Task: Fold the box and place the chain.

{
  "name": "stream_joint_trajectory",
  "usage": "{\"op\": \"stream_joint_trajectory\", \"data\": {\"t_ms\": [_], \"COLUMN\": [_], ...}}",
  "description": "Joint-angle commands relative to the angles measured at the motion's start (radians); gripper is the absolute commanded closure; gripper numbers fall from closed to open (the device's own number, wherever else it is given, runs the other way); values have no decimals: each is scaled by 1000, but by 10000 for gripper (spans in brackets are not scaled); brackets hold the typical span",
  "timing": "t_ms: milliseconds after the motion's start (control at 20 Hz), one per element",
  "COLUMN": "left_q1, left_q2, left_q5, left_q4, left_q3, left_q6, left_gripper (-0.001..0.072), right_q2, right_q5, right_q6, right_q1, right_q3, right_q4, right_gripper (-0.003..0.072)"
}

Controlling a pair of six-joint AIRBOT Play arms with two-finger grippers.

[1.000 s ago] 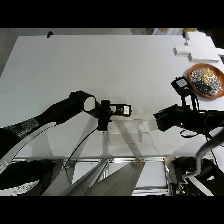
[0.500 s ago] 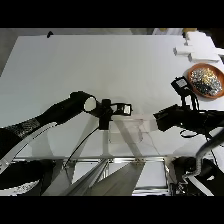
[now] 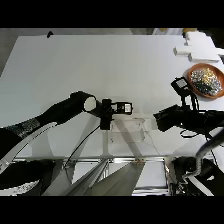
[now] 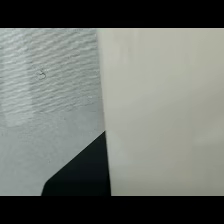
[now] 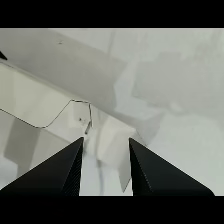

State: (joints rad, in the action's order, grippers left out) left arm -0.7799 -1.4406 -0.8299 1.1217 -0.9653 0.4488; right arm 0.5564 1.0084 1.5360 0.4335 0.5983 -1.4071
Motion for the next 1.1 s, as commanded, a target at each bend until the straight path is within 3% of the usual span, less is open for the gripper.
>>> {"op": "stream_joint_trajectory", "data": {"t_ms": [0,750,1050], "left_q1": [-1,0,-1], "left_q2": [-14,-31,-31], "left_q5": [3,3,-58], "left_q4": [-6,-3,44], "left_q3": [-1,-1,-5], "left_q6": [0,0,11], "left_gripper": [699,696,705], "right_q2": [1,1,1], "right_q5": [2,32,84], "right_q6": [0,-77,-87], "right_q1": [1,1,1], "right_q3": [0,0,-1], "right_q4": [0,-4,-3], "right_gripper": [370,370,370]}}
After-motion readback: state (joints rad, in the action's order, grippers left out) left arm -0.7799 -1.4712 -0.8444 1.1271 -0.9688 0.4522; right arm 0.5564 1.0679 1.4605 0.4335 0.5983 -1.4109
